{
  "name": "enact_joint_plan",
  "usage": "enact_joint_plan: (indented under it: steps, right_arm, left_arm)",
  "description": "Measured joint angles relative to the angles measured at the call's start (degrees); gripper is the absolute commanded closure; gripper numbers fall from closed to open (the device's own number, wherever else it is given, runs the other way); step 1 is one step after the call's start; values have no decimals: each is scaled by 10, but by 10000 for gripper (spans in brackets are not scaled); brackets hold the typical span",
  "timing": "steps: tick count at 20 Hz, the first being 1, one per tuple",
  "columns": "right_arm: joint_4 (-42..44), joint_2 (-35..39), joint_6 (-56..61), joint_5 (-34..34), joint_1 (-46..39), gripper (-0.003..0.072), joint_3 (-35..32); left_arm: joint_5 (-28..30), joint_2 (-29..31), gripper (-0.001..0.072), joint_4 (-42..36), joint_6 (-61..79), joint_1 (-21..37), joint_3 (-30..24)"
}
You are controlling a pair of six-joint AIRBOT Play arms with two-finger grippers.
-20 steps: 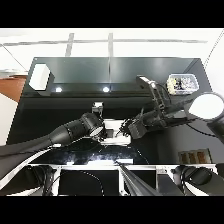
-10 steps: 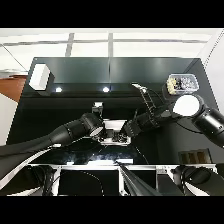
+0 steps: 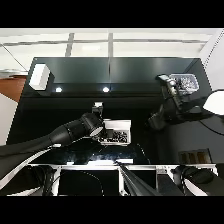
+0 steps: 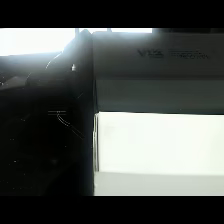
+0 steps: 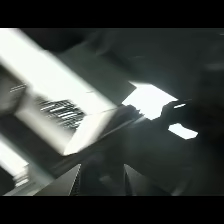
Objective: Fold the box and place the chain.
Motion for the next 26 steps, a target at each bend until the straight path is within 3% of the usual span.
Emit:
enact_joint_plan:
  steps: [7,16,17,19,22,26]
  right_arm:
    - [-57,19,9,-87,-34,348,0]
    - [-63,20,10,-104,-38,348,0]
    - [-63,20,10,-104,-38,348,0]
    - [-64,20,10,-103,-38,348,-1]
    - [-68,20,10,-99,-38,348,-2]
    - [-76,20,10,-95,-38,348,-2]
  left_arm:
    - [2,0,679,0,0,0,0]
    - [2,-2,681,-13,0,2,1]
    - [0,-2,649,-15,0,2,1]
    - [-4,1,196,-19,-3,3,2]
    - [-12,21,184,-28,-13,2,12]
    - [-52,91,192,9,47,7,22]
